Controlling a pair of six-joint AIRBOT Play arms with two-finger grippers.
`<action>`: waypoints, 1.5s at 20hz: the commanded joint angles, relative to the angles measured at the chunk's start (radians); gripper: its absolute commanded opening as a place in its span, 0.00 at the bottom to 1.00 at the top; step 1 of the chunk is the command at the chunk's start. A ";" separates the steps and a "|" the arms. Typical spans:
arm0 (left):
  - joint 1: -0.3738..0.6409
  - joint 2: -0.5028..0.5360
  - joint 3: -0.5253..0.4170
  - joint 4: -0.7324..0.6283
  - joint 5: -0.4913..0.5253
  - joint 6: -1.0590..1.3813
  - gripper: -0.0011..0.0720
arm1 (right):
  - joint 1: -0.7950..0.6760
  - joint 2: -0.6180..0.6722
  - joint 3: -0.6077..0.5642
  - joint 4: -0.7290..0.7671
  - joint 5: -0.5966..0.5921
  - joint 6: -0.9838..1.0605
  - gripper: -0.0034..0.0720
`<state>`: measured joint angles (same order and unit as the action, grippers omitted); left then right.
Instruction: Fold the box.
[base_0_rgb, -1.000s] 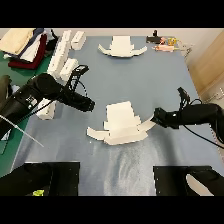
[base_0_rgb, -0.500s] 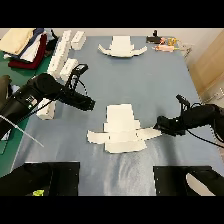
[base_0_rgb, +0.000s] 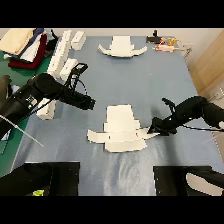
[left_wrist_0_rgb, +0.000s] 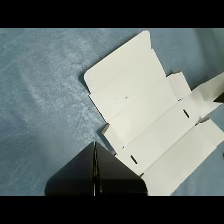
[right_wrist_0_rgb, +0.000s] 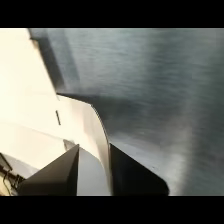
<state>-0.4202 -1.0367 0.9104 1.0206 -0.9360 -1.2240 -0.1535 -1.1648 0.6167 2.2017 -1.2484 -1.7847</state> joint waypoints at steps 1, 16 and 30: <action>0.000 0.001 0.000 -0.043 0.014 -0.005 0.04 | 0.000 -0.058 0.004 0.083 -0.044 -0.115 0.21; 0.241 -0.167 -0.020 -0.367 -0.267 0.229 0.82 | 0.286 0.311 -0.223 0.106 0.367 -0.117 0.05; 0.233 -0.524 -0.011 -0.608 -0.263 0.613 0.82 | 0.336 0.310 -0.223 0.107 0.410 -0.108 0.05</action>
<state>-0.1829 -1.5181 0.8944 0.4999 -1.2087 -0.7238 0.1810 -0.8543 0.3939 2.3085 -0.8417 -1.8988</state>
